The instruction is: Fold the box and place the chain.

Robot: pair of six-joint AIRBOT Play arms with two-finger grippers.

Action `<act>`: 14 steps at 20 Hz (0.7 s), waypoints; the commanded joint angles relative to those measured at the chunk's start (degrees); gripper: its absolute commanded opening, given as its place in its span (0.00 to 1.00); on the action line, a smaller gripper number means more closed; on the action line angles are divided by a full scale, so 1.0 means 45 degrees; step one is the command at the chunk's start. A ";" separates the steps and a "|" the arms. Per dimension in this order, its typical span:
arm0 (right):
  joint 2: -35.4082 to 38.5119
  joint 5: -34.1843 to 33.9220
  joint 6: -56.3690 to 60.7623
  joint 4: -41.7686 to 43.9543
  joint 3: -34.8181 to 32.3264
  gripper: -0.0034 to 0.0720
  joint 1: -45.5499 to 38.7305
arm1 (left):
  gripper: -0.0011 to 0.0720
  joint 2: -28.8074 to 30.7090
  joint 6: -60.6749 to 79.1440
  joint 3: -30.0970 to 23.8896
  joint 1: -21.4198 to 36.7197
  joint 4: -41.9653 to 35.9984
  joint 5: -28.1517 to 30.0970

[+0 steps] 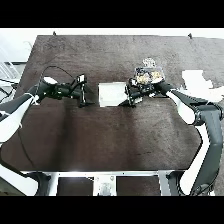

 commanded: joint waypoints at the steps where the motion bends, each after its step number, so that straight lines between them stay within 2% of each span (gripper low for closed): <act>1: 0.0005 0.0005 0.0000 0.0000 0.0005 0.71 0.0010 | 1.00 -0.0826 0.0369 0.0826 -0.0019 0.0024 -0.0204; 3: 0.0005 0.0005 0.0000 0.0000 0.0005 0.71 0.0010 | 1.00 -0.1166 0.0549 0.1311 -0.0019 -0.0063 -0.0578; 14: 0.0005 0.0005 0.0000 0.0000 0.0005 0.71 0.0010 | 1.00 -0.1977 0.1671 0.1719 -0.0058 -0.1015 -0.1826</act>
